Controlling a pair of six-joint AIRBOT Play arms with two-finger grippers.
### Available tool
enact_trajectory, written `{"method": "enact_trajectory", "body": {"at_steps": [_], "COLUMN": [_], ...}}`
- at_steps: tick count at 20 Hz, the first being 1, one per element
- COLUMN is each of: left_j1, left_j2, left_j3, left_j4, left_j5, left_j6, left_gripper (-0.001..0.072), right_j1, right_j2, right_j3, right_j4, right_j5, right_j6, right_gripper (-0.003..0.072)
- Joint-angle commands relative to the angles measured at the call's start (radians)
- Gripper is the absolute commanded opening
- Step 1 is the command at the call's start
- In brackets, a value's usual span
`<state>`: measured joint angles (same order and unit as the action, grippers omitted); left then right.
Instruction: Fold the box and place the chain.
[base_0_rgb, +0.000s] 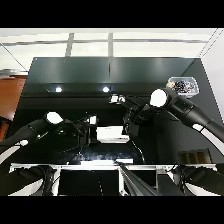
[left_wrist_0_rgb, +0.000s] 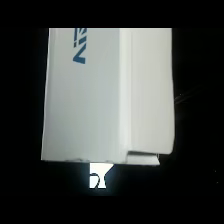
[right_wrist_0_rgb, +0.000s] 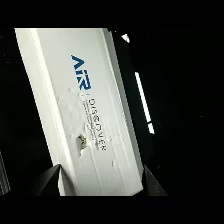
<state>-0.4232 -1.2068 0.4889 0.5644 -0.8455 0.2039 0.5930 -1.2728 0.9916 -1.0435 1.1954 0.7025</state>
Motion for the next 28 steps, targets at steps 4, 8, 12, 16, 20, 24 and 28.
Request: {"method": "enact_trajectory", "body": {"at_steps": [4, 8, 12, 16, 20, 24, 28], "left_j1": [0.0, 0.0, 0.0, 0.0, 0.0, 0.0, 0.0], "left_j2": [-0.001, -0.001, -0.001, -0.001, -0.001, -0.001, -0.001], "left_j3": [0.0, 0.0, 0.0, 0.0, 0.0, 0.0, 0.0], "left_j4": [0.0, 0.0, 0.0, 0.0, 0.0, 0.0, 0.0], "left_j5": [0.0, 0.0, 0.0, 0.0, 0.0, 0.0, 0.0], "left_j6": [0.002, 0.002, 0.002, 0.002, 0.002, 0.002, 0.002], "left_gripper": [0.0492, 0.0493, 0.0493, 0.0493, 0.0493, 0.0493, 0.0493], "right_j1": [0.003, 0.003, 0.003, 0.003, 0.003, 0.003, 0.003], "right_j2": [0.0, 0.0, 0.0, 0.0, 0.001, 0.001, 0.0], "right_j3": [-0.001, -0.001, -0.001, -0.001, -0.001, -0.001, -0.001], "right_j4": [0.047, 0.048, 0.049, 0.071, 0.076, 0.04, 0.041], "right_j5": [-0.004, 0.017, 0.038, 0.04, 0.037, 0.032, 0.032], "right_j6": [0.001, 0.001, 0.001, 0.001, 0.002, 0.026, 0.027], "right_gripper": [0.0459, 0.0398, 0.0297, 0.0296, 0.0295, 0.0294, 0.0189]}}
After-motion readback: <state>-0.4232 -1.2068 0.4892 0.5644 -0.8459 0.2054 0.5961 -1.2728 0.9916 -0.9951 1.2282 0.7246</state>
